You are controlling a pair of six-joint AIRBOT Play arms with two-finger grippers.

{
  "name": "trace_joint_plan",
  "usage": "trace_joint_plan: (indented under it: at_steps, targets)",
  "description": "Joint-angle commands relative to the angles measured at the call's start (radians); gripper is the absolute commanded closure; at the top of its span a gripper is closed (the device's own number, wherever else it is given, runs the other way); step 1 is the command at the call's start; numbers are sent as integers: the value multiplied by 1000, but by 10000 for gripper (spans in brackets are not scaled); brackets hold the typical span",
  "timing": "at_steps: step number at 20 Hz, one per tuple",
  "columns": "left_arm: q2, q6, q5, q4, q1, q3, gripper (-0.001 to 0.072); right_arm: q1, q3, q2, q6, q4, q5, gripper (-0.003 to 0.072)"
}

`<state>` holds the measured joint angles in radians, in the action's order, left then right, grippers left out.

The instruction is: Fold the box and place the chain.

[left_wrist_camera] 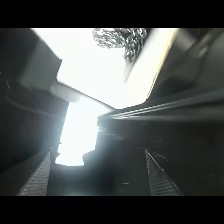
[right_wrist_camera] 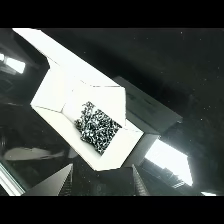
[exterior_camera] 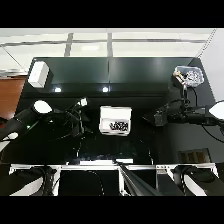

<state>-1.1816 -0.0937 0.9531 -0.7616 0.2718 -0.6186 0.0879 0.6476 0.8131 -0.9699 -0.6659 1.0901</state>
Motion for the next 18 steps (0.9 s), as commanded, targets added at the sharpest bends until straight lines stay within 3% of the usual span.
trace_joint_plan:
  at_steps: [1,5,18]
  targets:
    - [-58,306,-55,8,8,-11,-3,0,-1,0,-4,1,-11,246]
    - [-130,383,-52,183,15,-36,-3,0,-1,0,-7,3,-21,247]
    - [-148,380,-85,202,106,-41,0,-1,-1,0,-6,3,-65,246]
